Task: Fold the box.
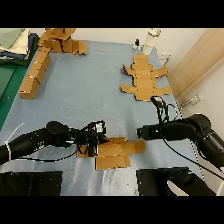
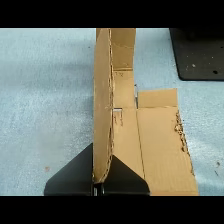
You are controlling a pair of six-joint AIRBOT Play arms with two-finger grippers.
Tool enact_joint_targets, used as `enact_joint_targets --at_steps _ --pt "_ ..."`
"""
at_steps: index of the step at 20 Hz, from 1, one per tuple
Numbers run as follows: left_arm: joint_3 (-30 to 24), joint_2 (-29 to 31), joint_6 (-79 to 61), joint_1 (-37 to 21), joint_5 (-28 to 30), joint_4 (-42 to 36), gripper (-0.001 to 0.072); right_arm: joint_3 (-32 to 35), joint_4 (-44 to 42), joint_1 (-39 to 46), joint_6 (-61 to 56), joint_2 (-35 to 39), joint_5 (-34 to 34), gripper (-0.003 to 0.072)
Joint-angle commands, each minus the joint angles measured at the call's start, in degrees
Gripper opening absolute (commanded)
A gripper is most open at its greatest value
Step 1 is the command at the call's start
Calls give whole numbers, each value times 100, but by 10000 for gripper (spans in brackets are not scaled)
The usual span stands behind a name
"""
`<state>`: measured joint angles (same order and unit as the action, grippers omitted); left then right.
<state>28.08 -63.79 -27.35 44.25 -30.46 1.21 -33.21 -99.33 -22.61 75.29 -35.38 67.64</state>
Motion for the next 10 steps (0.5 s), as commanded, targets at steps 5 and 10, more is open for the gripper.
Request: enact_joint_targets --at_steps 5,10 --pt "7 -4 -4 -4 0 2 12 382 -168 -2465 -780 1318 1331 -1" --pt "7 -4 -4 -4 -2 2 12 1095 772 -5010 -809 1530 463 32"
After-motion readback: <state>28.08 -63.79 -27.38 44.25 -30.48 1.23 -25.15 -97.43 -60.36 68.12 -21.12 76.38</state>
